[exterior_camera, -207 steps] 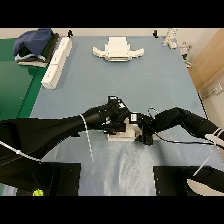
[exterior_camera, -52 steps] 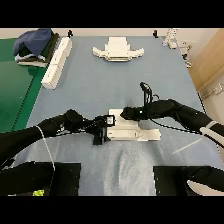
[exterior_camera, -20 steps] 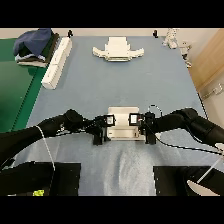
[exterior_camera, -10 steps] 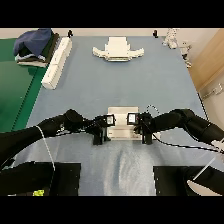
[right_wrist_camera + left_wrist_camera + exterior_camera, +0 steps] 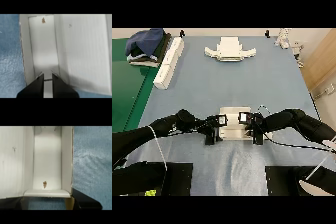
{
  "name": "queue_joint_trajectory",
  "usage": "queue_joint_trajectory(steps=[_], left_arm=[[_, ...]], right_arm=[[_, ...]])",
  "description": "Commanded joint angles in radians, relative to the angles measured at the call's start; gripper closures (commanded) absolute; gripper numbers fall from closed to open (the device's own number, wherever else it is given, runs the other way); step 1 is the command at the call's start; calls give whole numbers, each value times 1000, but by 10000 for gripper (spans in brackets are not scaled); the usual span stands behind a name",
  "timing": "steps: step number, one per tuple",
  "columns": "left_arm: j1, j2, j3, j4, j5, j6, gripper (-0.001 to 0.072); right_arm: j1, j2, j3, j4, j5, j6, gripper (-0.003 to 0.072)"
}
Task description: Fold the box.
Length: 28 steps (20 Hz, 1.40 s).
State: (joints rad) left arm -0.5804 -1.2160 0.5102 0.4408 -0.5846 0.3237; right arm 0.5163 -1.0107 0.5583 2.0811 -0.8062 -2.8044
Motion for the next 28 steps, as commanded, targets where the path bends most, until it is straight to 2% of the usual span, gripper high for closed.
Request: queue_joint_trajectory(steps=[1,2,6,8,10,12,15,17,20,24,28], left_arm=[[1,0,1,0,0,0,292],[1,0,1,0,0,0,291],[1,0,1,0,0,0,292],[0,0,1,0,0,0,292],[0,0,1,0,1,0,291],[0,0,1,0,0,0,292],[0,0,1,0,0,0,292],[1,0,1,0,1,0,292],[0,0,1,0,1,0,292],[0,0,1,0,0,0,292],[0,0,1,0,0,0,292]], right_arm=[[0,35,17,-163,-68,332,619],[0,53,23,-261,-103,461,681],[-35,137,26,-635,-199,947,683],[-124,154,28,-762,-233,1250,683],[-262,143,29,-663,-269,1366,684],[-438,105,26,-437,-283,1349,685],[-671,26,11,-70,-288,1123,685],[-763,-37,10,13,-334,1032,685],[-810,-124,9,86,-418,884,685],[-809,-200,-37,257,-431,747,685],[-809,-206,-97,306,-479,707,686]])
